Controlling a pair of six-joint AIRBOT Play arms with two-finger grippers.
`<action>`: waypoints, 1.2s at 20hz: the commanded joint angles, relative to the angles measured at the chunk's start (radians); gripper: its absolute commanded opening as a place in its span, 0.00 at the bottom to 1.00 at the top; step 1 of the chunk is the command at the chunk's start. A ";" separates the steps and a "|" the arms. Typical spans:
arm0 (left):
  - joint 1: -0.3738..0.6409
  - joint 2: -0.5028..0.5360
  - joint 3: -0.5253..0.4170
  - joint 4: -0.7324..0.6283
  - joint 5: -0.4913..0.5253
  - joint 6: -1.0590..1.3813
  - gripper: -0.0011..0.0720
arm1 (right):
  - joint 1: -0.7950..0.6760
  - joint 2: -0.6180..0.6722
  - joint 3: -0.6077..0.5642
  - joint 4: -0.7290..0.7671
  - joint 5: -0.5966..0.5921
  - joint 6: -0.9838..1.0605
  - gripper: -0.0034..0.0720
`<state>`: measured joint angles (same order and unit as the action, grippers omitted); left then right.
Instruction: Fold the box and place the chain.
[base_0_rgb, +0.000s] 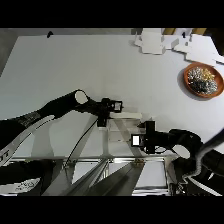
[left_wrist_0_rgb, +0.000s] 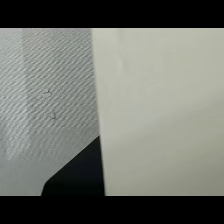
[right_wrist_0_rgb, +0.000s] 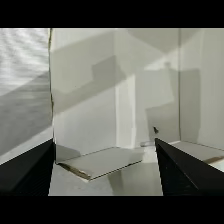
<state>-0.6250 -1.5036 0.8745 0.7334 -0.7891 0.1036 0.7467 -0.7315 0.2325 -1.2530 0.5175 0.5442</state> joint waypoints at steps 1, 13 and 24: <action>0.000 0.000 0.000 0.000 -0.001 0.000 0.03 | -0.067 -0.003 0.019 0.004 -0.002 -0.005 0.93; 0.000 0.000 0.000 0.000 -0.001 0.000 0.03 | -0.308 -0.013 0.077 0.322 0.100 -0.405 0.93; 0.000 0.000 0.000 0.000 -0.001 0.000 0.03 | -0.416 -0.120 0.077 0.522 0.130 -0.608 0.92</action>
<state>-0.6247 -1.5036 0.8745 0.7334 -0.7898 0.1040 0.3569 -0.8333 0.3092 -0.7933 0.6407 0.0006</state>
